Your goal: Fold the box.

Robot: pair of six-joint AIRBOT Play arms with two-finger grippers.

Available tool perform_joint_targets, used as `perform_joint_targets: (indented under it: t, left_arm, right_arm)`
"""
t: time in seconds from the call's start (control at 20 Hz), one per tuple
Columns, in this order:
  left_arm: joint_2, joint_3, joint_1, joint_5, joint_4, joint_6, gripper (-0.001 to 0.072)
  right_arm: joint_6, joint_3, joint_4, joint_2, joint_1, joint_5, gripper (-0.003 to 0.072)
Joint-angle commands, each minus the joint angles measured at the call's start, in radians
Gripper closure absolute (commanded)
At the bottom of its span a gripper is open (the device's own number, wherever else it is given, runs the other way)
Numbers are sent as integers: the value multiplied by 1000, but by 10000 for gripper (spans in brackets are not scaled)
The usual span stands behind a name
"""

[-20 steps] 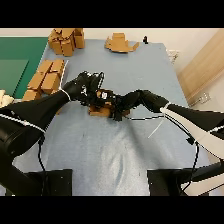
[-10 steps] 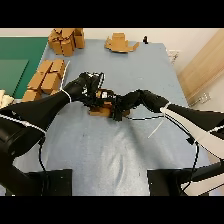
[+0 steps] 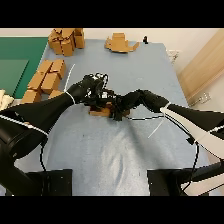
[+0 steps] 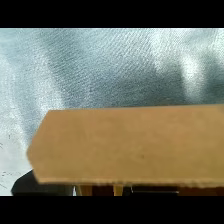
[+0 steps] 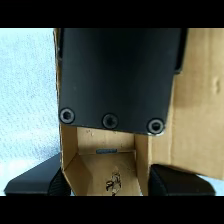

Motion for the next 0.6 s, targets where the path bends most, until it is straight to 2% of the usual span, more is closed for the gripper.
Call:
perform_joint_targets:
  t: [0.0, 0.15, 0.2, 0.25, 0.55]
  left_arm:
    - [0, 1, -1, -28, 63, -28, 426]
    - [-7, 1, -1, -46, 63, -28, 427]
    - [-7, 1, -1, -56, 63, -27, 547]
    - [-7, 1, -1, -58, 63, -21, 697]
    - [-7, 1, -2, -64, 47, -19, 699]
  right_arm:
    - [0, 1, 0, 0, 1, 0, 168]
    - [1, 1, 0, 0, 1, 0, 168]
    - [0, 1, 0, 0, 1, 0, 168]
    - [0, 1, 0, 0, 1, 0, 168]
    - [0, 1, 0, 0, 1, 0, 168]
